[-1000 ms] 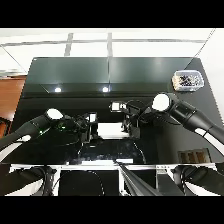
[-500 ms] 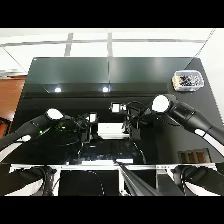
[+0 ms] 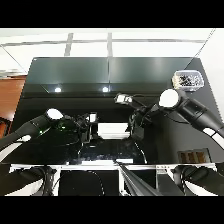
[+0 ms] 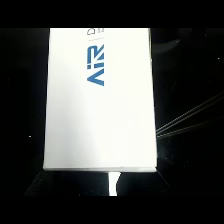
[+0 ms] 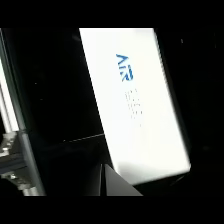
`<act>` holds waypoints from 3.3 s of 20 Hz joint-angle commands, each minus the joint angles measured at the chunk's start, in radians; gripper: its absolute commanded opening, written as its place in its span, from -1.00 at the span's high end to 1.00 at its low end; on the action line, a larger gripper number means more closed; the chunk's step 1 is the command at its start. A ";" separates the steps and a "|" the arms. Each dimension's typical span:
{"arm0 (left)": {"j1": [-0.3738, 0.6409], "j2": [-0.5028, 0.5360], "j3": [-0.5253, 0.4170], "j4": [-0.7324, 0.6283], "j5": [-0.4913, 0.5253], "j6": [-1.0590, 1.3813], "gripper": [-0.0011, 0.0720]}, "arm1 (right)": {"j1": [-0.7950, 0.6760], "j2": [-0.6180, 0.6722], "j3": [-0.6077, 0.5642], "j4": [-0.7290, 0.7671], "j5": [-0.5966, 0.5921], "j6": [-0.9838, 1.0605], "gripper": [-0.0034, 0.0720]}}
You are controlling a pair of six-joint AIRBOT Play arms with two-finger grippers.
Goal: Fold the box and place the chain.
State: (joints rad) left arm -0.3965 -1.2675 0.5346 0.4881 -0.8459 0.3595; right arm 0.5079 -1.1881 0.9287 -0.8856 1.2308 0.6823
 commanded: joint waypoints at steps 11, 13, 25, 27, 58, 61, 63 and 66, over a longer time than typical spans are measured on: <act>0.000 0.000 0.000 0.000 0.000 0.000 -0.29 | -0.093 -0.098 -0.241 0.672 -0.176 0.291 0.87; 0.000 0.000 0.000 0.000 0.000 0.000 -0.29 | -0.093 -0.123 -0.241 0.671 -0.191 0.291 0.87; 0.000 0.000 0.000 0.000 0.000 0.000 -0.29 | 0.000 -0.153 -0.242 0.507 -0.343 0.395 0.87; 0.000 0.000 0.000 0.000 0.000 0.000 -0.29 | 0.001 -0.155 -0.242 0.507 -0.346 0.394 0.87; -0.197 -0.031 0.224 0.089 0.004 -0.528 -0.97 | -0.586 0.299 -0.153 0.172 0.044 0.387 0.87; -0.198 -0.045 0.224 0.091 -0.002 -0.528 -0.97 | -0.586 0.299 -0.153 0.171 0.040 0.386 0.87; -0.198 -0.045 0.224 0.091 -0.003 -0.524 -0.97 | -0.586 0.299 -0.153 0.171 0.040 0.386 0.87; -0.198 -0.045 0.225 0.091 -0.022 -0.514 -0.97 | -0.586 0.299 -0.153 0.170 0.040 0.387 0.87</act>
State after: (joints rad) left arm -0.5930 -1.3079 0.7578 0.5789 -0.8490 -0.1616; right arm -0.0772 -0.8902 0.7750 -0.7147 1.2720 1.0695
